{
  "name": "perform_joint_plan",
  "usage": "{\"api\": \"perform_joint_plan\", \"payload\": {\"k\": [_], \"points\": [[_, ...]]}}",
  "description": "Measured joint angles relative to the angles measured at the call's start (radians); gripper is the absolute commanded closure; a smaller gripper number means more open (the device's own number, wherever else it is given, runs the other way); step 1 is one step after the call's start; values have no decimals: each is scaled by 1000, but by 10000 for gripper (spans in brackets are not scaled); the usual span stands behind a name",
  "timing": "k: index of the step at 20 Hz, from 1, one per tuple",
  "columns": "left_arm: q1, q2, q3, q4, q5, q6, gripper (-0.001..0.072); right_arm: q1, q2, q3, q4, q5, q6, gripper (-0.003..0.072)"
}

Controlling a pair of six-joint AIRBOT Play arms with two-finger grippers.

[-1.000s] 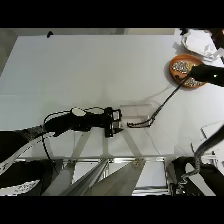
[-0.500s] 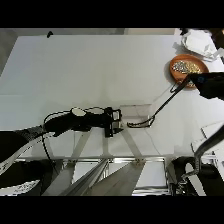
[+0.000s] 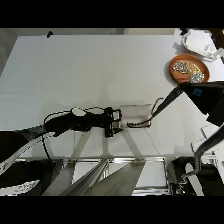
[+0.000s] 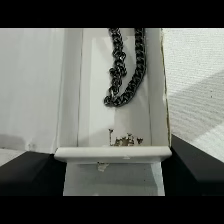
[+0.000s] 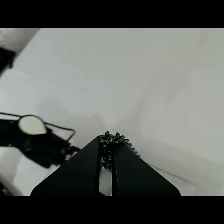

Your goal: Fold the box and place the chain.

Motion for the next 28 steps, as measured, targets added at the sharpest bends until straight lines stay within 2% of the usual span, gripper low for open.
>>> {"api": "perform_joint_plan", "payload": {"k": [9, 12, 16, 21, 24, 28], "points": [[0, 0, 0, 0, 0, 0, 435, 0, 7, -19, 138, 45, -68, 667], [0, 0, 0, 0, 0, 0, 435, 0, 7, -87, 151, 41, -111, 667], [0, 0, 0, 0, 0, 0, 435, 16, -17, -237, 157, 15, -191, 666], [0, 0, 0, 0, 0, 0, 435, 147, -135, -375, 101, -97, -265, 666], [0, 0, 0, 0, 0, 0, 435, 241, -233, -403, 45, -195, -282, 666], [0, 0, 0, 0, 0, 0, 435, 336, -357, -415, -20, -258, -290, 666]]}}
